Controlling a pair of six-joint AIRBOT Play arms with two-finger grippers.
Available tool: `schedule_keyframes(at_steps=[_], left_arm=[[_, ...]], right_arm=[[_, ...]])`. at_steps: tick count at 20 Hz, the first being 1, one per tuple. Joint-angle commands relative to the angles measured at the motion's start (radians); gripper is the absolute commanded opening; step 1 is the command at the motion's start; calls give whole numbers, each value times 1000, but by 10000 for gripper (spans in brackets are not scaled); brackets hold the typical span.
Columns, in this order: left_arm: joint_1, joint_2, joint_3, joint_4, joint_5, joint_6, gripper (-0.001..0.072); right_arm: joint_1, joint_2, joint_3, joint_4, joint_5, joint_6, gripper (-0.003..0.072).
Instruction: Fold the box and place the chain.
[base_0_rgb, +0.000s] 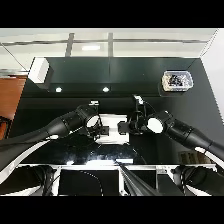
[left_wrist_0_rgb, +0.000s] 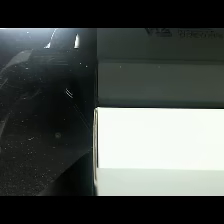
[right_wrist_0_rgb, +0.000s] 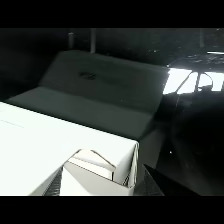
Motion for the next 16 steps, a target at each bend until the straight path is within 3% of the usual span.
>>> schedule_keyframes(at_steps=[1, 11, 16], left_arm=[[1, 0, 0, 0, 0, 0, 25], [1, 0, 0, 1, 0, 0, 25], [1, 0, 0, 0, 0, 0, 25]], right_arm=[[17, -3, 17, -61, 43, 61, 548], [18, -3, 17, -44, 108, 5, 548], [53, -40, 17, -41, 87, 6, 548]])
